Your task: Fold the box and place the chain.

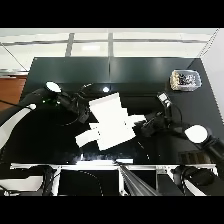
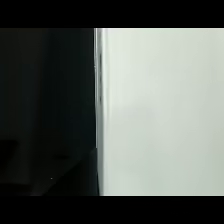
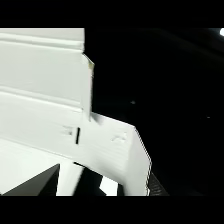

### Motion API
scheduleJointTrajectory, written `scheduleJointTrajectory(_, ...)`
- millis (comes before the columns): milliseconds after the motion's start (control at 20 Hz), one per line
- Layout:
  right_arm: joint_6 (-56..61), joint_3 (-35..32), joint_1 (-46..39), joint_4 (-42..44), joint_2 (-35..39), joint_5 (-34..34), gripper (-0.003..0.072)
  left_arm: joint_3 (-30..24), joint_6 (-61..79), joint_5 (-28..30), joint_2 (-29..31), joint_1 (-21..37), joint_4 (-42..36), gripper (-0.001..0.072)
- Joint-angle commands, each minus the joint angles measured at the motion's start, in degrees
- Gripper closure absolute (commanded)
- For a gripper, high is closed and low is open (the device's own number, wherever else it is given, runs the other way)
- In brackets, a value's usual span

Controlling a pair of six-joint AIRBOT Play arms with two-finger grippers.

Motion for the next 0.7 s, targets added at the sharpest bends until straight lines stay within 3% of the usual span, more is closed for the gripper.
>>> scheduleJointTrajectory(0,-6.1,8.7,-4.7,-15.9,0.0,17.7,0.0067,0.1,10.4,1.1,6.4,-1.9,1.5,0.0686)
scheduleJointTrajectory(150,-15.6,9.6,-3.4,-15.1,0.0,21.6,0.0067,-3.1,23.9,9.6,10.6,-6.6,4.3,0.0685)
scheduleJointTrajectory(350,-22.8,7.3,2.9,-13.4,-0.2,18.0,0.0067,-4.9,29.2,22.8,8.2,-13.3,6.6,0.0683)
scheduleJointTrajectory(500,-25.7,4.0,5.9,-13.4,-0.2,13.2,0.0067,-4.9,30.2,25.1,3.9,-15.4,6.6,0.0683)
scheduleJointTrajectory(650,-29.4,1.7,7.6,-13.3,-0.2,9.6,0.0067,-4.9,30.0,23.8,1.7,-15.5,6.6,0.0683)
